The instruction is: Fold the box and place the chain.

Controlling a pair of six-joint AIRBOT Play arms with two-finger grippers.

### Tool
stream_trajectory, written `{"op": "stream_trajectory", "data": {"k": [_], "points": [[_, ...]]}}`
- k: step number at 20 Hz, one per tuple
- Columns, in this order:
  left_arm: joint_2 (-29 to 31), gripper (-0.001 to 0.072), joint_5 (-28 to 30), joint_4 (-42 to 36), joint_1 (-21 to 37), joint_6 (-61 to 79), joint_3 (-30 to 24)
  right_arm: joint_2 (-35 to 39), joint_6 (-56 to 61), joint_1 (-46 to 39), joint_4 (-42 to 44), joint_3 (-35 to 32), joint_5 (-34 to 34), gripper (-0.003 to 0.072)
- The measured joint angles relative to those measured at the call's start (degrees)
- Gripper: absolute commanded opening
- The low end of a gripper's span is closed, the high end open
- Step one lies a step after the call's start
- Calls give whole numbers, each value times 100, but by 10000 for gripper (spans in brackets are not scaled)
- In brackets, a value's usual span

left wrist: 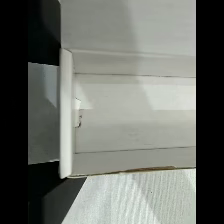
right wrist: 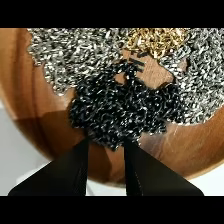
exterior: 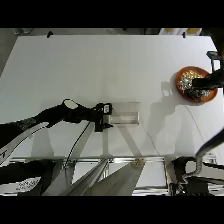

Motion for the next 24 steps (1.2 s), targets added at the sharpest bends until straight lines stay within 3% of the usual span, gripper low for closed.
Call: {"op": "stream_trajectory", "data": {"k": [9,13,14,17,24], "points": [[0,389,0,0,0,0,0,-487,-179,-81,-92,2,-140,215],[0,389,-2,0,0,0,0,-555,-188,-81,-83,2,-120,116],[0,389,-2,2,0,0,0,-595,-192,-81,-79,2,-101,16],[0,389,0,2,0,0,0,-660,-192,-81,-63,2,35,16],[0,389,0,0,0,0,0,363,-190,-81,149,0,444,15]]}}
